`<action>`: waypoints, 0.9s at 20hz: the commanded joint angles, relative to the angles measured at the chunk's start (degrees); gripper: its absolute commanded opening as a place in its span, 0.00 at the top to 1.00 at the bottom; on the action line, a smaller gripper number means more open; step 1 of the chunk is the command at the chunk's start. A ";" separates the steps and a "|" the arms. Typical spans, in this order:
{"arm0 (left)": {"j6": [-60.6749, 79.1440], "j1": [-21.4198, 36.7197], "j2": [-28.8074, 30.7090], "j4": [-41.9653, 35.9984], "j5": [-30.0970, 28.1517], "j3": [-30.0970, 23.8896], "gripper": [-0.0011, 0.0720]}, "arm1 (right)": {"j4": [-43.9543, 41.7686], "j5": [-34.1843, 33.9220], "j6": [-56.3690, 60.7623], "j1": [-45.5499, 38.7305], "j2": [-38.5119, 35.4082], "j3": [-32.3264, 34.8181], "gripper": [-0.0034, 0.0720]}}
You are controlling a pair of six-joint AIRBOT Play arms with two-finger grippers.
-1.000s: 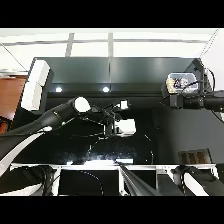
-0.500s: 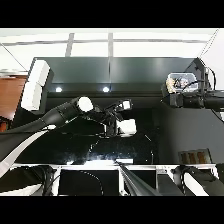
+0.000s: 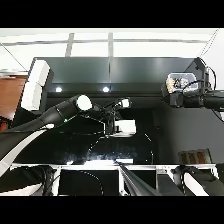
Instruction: Fold the box and place the chain.
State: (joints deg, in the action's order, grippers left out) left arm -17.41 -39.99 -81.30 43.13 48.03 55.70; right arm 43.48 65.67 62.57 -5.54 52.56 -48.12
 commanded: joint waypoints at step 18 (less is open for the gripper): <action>-1.46 -5.31 -5.66 2.91 -8.13 0.07 0.02 | 0.70 -1.46 0.35 -0.04 -0.02 -0.07 0.93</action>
State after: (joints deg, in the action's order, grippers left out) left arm -18.87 -43.99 -86.06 45.74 44.40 55.75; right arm 44.16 64.34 62.57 -5.56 52.56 -48.12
